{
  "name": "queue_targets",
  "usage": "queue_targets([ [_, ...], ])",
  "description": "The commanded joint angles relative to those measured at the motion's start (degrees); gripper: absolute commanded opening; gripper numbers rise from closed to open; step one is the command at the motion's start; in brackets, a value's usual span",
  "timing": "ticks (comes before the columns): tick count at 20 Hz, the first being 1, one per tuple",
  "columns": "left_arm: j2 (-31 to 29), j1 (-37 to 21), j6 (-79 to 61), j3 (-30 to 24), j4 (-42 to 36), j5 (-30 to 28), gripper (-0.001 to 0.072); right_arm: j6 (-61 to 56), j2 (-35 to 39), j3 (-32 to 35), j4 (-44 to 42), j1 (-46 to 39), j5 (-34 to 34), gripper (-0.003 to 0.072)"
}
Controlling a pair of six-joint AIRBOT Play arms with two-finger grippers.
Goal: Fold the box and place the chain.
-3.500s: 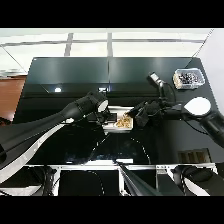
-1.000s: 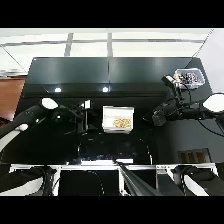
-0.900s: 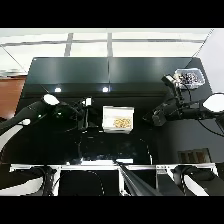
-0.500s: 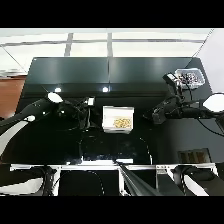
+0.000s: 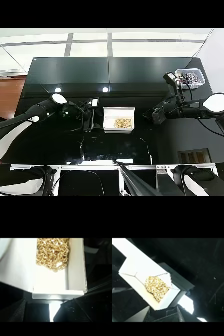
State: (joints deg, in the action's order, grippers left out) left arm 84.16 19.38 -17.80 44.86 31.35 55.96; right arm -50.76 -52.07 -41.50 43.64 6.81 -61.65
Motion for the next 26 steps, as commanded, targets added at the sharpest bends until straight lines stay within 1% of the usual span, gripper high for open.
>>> queue_targets([
  [1,0.20,0.90,0.22,0.09,2.56,0.00,0.0710,-0.02,0.00,-0.02,-0.02,0.00,-0.04,0.0407],
  [4,0.20,0.87,0.22,0.09,2.21,-0.02,0.0710,-0.02,0.00,-0.02,-0.02,-0.02,-0.02,0.0407],
  [7,0.20,0.90,0.20,0.09,0.20,-0.02,0.0710,0.00,0.00,-0.02,-0.02,-0.02,0.02,0.0407],
  [11,0.20,2.01,0.22,0.09,-0.76,-0.15,0.0711,-0.02,0.00,-0.02,-0.02,-0.02,0.02,0.0407],
  [16,0.20,3.02,1.05,0.09,-1.11,-1.79,0.0710,0.00,0.00,-0.02,0.00,-0.02,0.04,0.0407],
  [21,0.20,3.74,1.09,0.09,-2.49,-2.29,0.0701,-0.02,0.00,-0.02,-0.02,-0.02,1.99,0.0407],
  [23,0.20,4.33,1.07,0.09,-2.27,-2.45,0.0653,-0.02,0.00,-0.02,-0.02,-0.02,2.71,0.0407],
  [25,0.20,4.72,0.98,0.09,-1.60,-2.36,0.0377,-0.02,0.00,-0.02,0.00,-0.02,3.04,0.0407],
  [26,0.20,5.01,1.01,0.09,-1.53,-2.40,0.0368,-0.02,-0.02,0.02,0.00,-0.02,3.10,0.0407],
])
